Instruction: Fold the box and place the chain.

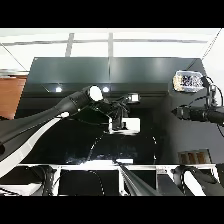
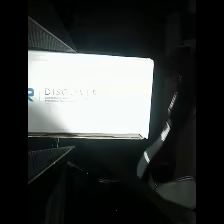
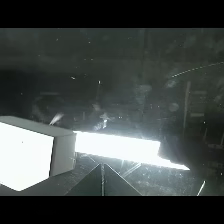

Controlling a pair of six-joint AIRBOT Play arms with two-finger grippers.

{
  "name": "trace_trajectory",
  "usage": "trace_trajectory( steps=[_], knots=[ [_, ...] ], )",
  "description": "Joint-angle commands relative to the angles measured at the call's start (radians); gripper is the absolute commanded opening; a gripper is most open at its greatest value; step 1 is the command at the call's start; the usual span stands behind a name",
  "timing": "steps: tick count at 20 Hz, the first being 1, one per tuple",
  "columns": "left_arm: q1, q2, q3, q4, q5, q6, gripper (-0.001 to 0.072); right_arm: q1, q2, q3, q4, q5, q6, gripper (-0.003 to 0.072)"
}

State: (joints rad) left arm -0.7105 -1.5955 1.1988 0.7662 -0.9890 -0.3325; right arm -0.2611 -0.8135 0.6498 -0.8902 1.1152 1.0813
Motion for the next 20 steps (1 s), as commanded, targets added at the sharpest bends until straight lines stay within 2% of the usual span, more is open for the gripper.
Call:
trace_trajectory(
  steps=[1,9,16,20],
  knots=[
    [-0.017,-0.009,0.007,0.011,-0.014,-0.016,0.0708,-0.001,0.001,0.000,0.000,-0.001,-0.001,0.0018],
    [-0.027,-0.009,0.007,0.014,-0.019,-0.016,0.0709,-0.001,0.001,0.000,-0.001,0.000,-0.001,0.0018],
    [-0.096,-0.008,0.007,0.143,-0.015,-0.016,0.0709,-0.001,0.001,0.000,-0.001,0.000,-0.001,0.0019],
    [-0.127,-0.013,0.007,0.257,0.041,-0.081,0.0709,-0.001,0.001,0.000,-0.001,0.000,-0.001,0.0019]
  ],
)
